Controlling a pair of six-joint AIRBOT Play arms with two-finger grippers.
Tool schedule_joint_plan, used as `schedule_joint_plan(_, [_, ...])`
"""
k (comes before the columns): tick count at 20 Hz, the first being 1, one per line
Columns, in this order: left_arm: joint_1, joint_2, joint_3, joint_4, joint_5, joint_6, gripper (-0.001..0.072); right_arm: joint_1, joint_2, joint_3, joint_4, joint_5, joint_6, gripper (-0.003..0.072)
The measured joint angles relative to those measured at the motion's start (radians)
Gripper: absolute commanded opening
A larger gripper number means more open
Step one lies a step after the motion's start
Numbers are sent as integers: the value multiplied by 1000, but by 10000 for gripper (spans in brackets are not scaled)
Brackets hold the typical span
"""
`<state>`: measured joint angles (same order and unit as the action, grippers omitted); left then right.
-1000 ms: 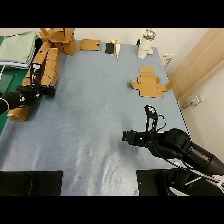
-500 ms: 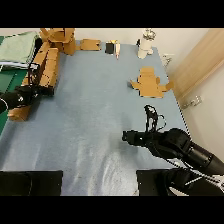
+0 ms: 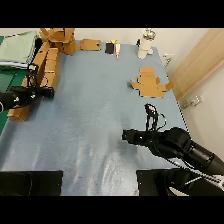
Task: Fold the box.
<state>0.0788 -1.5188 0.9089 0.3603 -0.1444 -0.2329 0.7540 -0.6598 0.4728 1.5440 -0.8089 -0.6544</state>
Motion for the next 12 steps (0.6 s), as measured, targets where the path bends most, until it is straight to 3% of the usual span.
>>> schedule_joint_plan(3, [29,29,-19,72,-35,-72,710,0,0,0,0,0,0,3])
schedule_joint_plan(7, [85,60,-29,340,-231,-277,694,0,0,1,0,0,-8,3])
schedule_joint_plan(8, [94,70,-29,418,-289,-337,509,0,0,1,1,0,-11,3])
schedule_joint_plan(9, [100,80,-29,488,-350,-383,232,0,0,1,1,0,-13,3])
schedule_joint_plan(10, [104,93,-29,542,-420,-428,35,0,0,1,4,0,-16,3])
schedule_joint_plan(12, [105,122,-26,613,-563,-492,12,0,0,1,4,0,-20,3])
